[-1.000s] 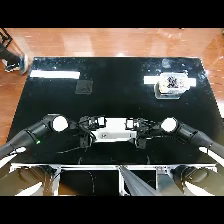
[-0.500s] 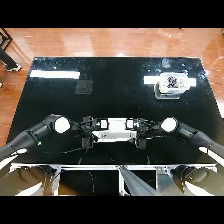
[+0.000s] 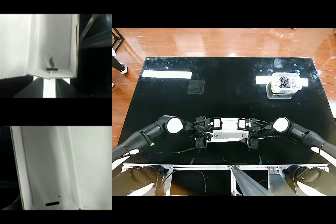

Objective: Fold the box and place the chain.

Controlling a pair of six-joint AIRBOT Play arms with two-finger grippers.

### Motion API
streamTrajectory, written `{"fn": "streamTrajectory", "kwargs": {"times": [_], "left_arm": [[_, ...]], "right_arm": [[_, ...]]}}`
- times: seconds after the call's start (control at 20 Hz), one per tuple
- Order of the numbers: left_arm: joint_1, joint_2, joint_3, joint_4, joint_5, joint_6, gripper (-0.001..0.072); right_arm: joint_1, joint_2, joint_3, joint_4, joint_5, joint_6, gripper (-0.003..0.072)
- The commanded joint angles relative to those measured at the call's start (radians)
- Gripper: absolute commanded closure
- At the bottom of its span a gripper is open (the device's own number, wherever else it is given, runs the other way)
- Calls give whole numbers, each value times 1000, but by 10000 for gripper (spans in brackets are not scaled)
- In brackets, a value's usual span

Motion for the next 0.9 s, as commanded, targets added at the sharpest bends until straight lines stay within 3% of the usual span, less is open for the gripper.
{"fn": "streamTrajectory", "kwargs": {"times": [0.0,0.05,0.2,0.65,0.7,0.8,0.85], "left_arm": [[-1,-9,1,-45,47,0,464],[-1,-16,1,-58,59,0,465],[-1,-31,1,-106,62,13,568],[-1,-40,1,-103,58,13,562],[-1,-40,1,-103,58,13,541],[-1,-40,1,-101,57,14,429],[-1,-40,1,-100,56,14,429]], "right_arm": [[0,0,-1,0,0,0,609],[0,0,-1,0,0,0,609],[0,0,-1,0,0,0,609],[0,0,-1,0,0,0,609],[0,0,-1,0,0,0,609],[0,0,-1,0,0,0,609],[0,0,-1,0,0,0,609]]}}
